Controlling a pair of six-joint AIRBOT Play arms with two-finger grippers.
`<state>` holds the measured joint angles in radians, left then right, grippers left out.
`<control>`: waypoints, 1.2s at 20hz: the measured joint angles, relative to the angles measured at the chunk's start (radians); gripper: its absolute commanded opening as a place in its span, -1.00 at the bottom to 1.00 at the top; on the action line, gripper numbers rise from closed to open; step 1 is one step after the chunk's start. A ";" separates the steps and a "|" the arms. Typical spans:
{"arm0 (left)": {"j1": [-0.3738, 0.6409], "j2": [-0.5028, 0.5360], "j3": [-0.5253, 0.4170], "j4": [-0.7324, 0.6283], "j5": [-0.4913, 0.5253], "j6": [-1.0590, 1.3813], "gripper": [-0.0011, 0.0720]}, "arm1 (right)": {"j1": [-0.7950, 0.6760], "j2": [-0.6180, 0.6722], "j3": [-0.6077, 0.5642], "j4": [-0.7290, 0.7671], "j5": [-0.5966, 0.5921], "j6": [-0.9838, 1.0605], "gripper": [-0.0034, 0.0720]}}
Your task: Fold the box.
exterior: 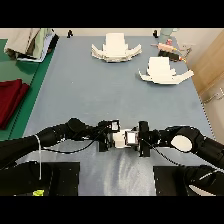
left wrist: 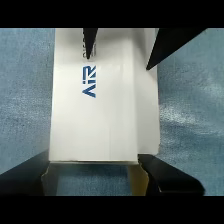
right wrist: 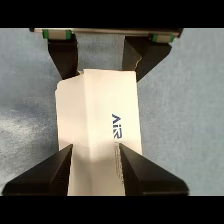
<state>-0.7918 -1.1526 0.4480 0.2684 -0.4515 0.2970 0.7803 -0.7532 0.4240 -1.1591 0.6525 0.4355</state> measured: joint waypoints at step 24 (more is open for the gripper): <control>0.000 0.000 0.000 0.002 -0.005 0.002 0.18 | 0.000 0.022 0.000 0.000 -0.038 -0.052 -0.15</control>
<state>-0.7918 -1.1526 0.4480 0.2703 -0.4564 0.2993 0.7803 -0.7315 0.4236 -1.1595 0.6144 0.3836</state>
